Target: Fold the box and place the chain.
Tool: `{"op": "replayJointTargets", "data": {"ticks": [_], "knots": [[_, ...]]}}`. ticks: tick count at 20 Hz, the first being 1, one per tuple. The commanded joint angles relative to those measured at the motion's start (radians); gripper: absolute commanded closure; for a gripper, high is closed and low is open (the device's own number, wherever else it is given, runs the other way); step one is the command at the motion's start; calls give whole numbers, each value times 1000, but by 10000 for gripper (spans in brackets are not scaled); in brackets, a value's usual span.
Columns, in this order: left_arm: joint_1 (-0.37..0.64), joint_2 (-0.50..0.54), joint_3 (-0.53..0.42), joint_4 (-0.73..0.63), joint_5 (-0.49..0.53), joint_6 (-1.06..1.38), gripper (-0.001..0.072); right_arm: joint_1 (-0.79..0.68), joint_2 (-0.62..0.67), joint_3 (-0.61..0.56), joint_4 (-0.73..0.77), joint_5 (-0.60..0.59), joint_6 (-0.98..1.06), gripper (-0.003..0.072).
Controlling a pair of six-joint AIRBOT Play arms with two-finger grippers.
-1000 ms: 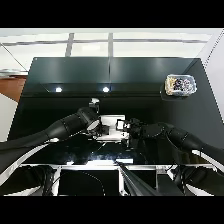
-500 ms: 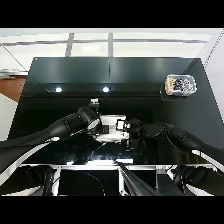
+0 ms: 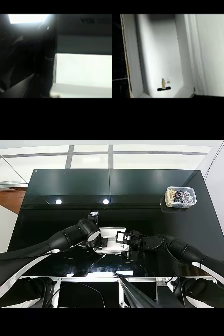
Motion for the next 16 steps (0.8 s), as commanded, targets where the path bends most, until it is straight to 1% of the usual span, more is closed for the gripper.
{"op": "replayJointTargets", "data": {"ticks": [1, 5, 8, 16], "knots": [[1, 0, 1, -3, 10, -1, 245, 0, 0, 0, 1, 1, 4, 292], [8, 1, 2, -4, 9, -1, 245, 0, 0, 0, 1, 1, 4, 292], [20, 2, 8, -4, -16, -1, 245, 0, 0, 0, 1, 1, 4, 292], [47, 16, 13, -31, -8, -2, 247, 0, 0, 0, 0, 0, 4, 292]]}}
